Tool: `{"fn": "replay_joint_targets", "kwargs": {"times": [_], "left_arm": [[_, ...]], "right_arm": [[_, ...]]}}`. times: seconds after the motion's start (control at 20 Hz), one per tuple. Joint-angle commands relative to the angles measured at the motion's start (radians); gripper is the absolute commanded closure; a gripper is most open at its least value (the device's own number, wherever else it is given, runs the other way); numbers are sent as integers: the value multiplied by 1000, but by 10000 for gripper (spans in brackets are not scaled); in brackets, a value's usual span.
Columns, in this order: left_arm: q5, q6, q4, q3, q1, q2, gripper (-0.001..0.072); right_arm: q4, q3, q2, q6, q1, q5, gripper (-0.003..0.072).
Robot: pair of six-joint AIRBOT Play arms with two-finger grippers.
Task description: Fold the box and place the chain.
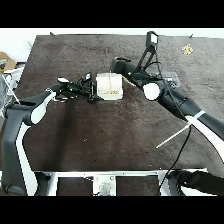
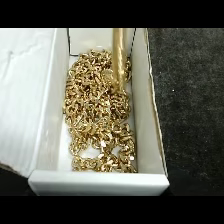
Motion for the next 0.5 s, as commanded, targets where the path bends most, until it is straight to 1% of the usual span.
{"fn": "replay_joint_targets", "kwargs": {"times": [0.0, 0.05, 0.1, 0.15, 0.3, 0.4, 0.45], "left_arm": [[0, 0, 0, 0, 0, 0, 434], [0, 0, 0, 0, 0, 0, 434], [0, 0, 0, 0, 0, 0, 434], [0, 0, 0, 0, 0, 0, 434], [0, 0, 0, 0, 0, 0, 434], [0, 0, 0, 0, 0, 0, 434], [0, 0, 0, 0, 0, 0, 434]], "right_arm": [[-2, 5, -71, 0, 27, 0, 689], [-2, 4, -88, 0, 27, 37, 666], [-16, 3, -100, -1, 24, 87, 447], [-63, 3, -101, -1, 17, 134, 372], [-146, 2, -72, 0, -56, 282, 372], [-199, 1, -44, 0, -133, 392, 372], [-216, -8, -34, 3, -182, 422, 371]]}}
